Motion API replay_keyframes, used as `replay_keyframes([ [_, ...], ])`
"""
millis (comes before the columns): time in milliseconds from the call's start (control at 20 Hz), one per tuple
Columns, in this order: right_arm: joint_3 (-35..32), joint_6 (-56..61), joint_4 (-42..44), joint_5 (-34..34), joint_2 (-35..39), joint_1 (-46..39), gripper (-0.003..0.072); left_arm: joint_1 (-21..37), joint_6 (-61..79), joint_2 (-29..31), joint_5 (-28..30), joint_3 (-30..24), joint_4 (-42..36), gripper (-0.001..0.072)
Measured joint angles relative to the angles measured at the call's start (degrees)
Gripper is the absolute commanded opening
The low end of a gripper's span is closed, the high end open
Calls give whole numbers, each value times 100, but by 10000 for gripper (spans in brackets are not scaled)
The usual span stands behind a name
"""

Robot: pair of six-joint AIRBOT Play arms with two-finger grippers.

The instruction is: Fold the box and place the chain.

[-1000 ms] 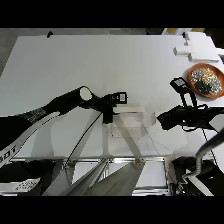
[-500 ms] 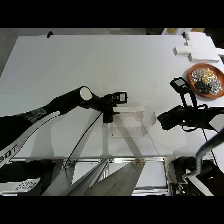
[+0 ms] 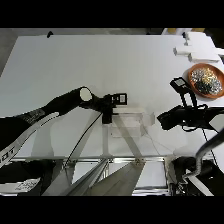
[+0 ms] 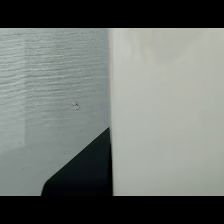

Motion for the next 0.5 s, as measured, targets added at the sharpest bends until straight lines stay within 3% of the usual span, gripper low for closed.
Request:
replay_keyframes([
  [500,0,0,0,-2,0,0,409,0,-245,28,-7,2,195,11],
])
